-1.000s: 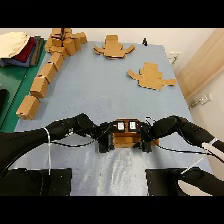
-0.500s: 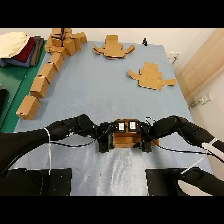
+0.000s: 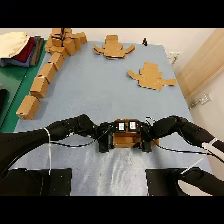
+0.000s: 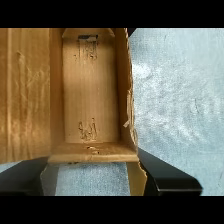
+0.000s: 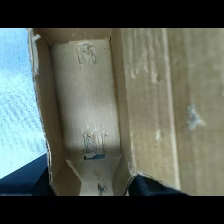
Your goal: Fold the box.
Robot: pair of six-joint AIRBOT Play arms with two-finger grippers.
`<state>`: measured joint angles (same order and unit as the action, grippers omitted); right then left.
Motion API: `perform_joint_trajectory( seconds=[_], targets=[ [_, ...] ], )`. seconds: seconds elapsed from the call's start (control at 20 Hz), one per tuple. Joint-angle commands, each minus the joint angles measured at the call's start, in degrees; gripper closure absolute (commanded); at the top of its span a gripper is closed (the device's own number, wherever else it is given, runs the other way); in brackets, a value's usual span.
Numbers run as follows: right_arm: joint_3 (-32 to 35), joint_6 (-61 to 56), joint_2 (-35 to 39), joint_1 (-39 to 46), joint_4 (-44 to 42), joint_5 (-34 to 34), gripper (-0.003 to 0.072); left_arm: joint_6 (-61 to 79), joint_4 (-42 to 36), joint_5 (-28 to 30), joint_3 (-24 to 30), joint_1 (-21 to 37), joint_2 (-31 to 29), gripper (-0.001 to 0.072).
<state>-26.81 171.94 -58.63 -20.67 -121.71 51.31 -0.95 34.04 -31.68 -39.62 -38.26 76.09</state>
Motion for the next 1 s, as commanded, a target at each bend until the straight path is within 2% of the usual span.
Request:
perform_joint_trajectory(
  seconds=[0.0, 0.35, 0.45, 0.5, 0.55, 0.8, 0.95],
  targets=[
    [-0.02, 0.0, 0.02, -0.04, -0.02, -0.02, 0.0173, 0.02, 0.02, 0.04, 0.02, 0.02, 0.04, 0.0184],
    [-0.02, 0.0, 0.02, -0.04, -0.22, 0.28, 0.0172, 0.02, 0.02, 0.07, 0.02, 0.02, 0.04, 0.0184],
    [-0.02, 0.0, 0.02, -0.04, -1.79, 3.34, 0.0173, 0.02, 0.02, 0.04, 0.02, 0.02, 0.04, 0.0184],
    [-0.02, 0.02, 0.02, -0.07, -2.34, 4.09, 0.0144, 0.02, 0.02, 0.07, 0.02, 0.02, 0.04, 0.0184],
    [-0.09, -0.07, 0.17, -0.02, -2.01, 4.04, -0.0034, 0.02, 0.02, 0.07, 0.02, 0.02, 0.04, 0.0184],
    [-2.16, -11.45, 3.41, -0.02, 2.25, 2.25, -0.0034, 0.02, 0.02, 0.07, 0.02, 0.02, 0.04, 0.0184],
    [-2.91, -18.56, 7.39, -0.02, 6.69, 6.05, -0.0034, 0.02, 0.04, 0.07, 0.02, 0.02, 0.04, 0.0184]
  ],
)
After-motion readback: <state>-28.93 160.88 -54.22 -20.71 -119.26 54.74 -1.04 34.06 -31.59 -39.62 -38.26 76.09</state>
